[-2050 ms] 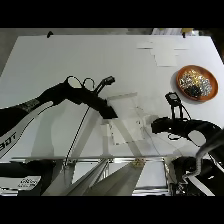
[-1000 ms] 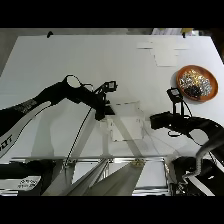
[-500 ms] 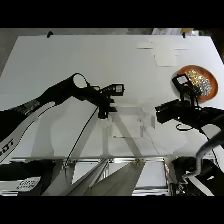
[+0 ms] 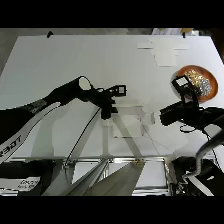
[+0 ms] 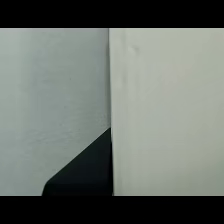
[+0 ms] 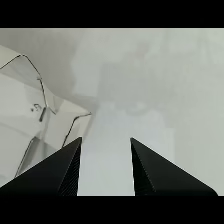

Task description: Fold the box and place the chain.

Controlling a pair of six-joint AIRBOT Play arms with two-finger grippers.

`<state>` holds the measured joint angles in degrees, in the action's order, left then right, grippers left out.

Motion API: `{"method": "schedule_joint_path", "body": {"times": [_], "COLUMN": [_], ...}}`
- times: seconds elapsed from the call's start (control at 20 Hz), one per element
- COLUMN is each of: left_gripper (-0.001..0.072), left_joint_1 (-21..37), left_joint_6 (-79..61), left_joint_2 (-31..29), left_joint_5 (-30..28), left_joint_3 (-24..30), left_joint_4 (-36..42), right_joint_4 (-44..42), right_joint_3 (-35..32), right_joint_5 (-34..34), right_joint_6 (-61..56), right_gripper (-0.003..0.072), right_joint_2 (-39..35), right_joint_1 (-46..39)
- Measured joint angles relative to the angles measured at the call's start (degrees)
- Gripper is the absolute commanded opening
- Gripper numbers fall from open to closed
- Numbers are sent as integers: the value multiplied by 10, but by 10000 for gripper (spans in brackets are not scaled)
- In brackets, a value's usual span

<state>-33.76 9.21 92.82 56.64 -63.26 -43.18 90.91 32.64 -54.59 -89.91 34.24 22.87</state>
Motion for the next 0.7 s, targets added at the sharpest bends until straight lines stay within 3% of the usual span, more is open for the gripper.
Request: {"method": "schedule_joint_path", "body": {"times": [0.7], "left_gripper": [3], "left_joint_1": [-32], "left_joint_6": [62], "left_joint_2": [6], "left_joint_5": [-2], "left_joint_3": [-1], "left_joint_4": [-68], "right_joint_4": [-18], "right_joint_3": [0], "right_joint_5": [-5], "right_joint_6": [-1], "right_gripper": [348], "right_joint_2": [0], "right_joint_1": [0]}}
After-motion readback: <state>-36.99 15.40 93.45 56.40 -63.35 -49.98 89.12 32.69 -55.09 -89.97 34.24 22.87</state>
